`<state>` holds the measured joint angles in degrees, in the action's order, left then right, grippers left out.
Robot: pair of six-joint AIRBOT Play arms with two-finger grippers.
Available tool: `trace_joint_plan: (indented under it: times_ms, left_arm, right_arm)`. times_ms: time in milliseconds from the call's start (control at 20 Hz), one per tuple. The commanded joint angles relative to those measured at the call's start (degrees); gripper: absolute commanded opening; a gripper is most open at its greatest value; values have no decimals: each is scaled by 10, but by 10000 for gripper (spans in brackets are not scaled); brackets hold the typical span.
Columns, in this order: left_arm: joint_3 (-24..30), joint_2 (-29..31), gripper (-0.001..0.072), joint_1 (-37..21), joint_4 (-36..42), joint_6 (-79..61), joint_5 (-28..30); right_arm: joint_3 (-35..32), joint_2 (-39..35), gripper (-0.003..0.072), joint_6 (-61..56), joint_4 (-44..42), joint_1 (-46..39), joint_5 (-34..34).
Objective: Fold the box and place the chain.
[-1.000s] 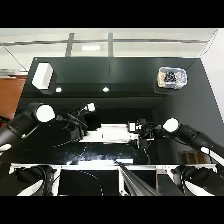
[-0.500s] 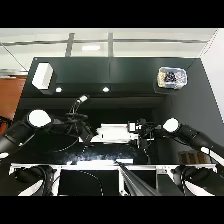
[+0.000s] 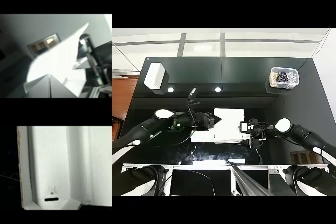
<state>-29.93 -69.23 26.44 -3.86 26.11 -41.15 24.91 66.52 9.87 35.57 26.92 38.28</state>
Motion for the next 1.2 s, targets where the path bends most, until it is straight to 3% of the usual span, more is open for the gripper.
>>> trace_joint_plan:
  times_ms: [0,250,650,800,900,1000,1100,1150]
  left_arm:
    - [1,-32,25,0,-25,-32,-26]
    - [-2,-32,25,-1,-53,-32,4]
    - [-37,-20,25,-11,-128,-30,-17]
    - [-56,27,24,-50,-258,49,-53]
    - [-56,93,23,-98,-355,131,-65]
    - [-31,167,26,-153,-369,127,-75]
    - [8,207,29,-175,-371,80,-121]
    - [24,211,117,-170,-371,23,-144]
  right_arm:
    - [0,0,409,0,0,0,0]
    - [0,0,409,0,0,0,0]
    - [0,0,408,0,0,0,0]
    - [0,0,408,0,0,0,0]
    - [0,0,409,0,0,0,0]
    - [0,0,409,0,0,0,0]
    - [0,0,409,0,0,0,0]
    - [0,0,409,0,0,0,0]
